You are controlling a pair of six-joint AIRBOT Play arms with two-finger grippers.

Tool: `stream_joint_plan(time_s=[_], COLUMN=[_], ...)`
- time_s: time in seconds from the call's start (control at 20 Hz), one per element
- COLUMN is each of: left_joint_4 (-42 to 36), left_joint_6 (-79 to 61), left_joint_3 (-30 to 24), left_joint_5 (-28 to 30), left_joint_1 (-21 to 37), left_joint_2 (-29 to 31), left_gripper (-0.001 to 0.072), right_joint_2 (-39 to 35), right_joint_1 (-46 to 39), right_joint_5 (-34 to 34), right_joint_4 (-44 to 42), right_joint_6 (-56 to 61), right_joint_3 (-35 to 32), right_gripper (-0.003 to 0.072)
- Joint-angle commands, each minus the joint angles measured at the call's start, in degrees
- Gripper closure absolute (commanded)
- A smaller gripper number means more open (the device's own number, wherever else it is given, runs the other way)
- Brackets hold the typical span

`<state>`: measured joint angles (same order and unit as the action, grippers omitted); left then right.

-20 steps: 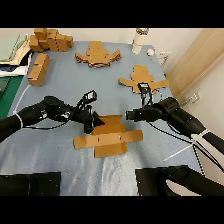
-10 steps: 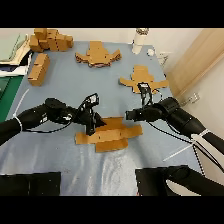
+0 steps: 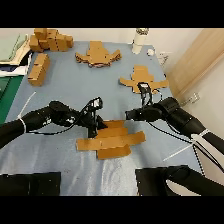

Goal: Fold the box.

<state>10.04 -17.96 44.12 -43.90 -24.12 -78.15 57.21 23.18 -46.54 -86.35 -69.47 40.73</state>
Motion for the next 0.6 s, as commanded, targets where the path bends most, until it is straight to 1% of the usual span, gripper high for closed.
stream_joint_plan(time_s=[0.0, 0.2, 0.4, 0.55], left_joint_4=[0.26, 0.63, 0.72, 0.70], left_joint_6=[1.05, 3.04, 3.04, 3.50], left_joint_3=[-0.02, -0.52, -2.89, -3.10], left_joint_5=[-1.75, -4.26, -5.38, -6.10], left_joint_1=[-0.09, -0.07, -0.07, -0.07], left_joint_2=[-0.09, -0.09, -0.09, -0.09], left_gripper=[0.0697, 0.0696, 0.0696, 0.0696], right_joint_2=[0.04, 0.04, 0.04, 0.04], right_joint_1=[0.07, 0.07, 0.07, 0.07], right_joint_5=[0.00, 0.00, 0.00, -0.02], right_joint_4=[0.02, 0.02, 0.02, 0.02], right_joint_6=[0.00, 0.00, -0.02, -0.02], right_joint_3=[0.02, 0.02, 0.02, 0.02], right_gripper=[0.0684, 0.0684, 0.0684, 0.0684])
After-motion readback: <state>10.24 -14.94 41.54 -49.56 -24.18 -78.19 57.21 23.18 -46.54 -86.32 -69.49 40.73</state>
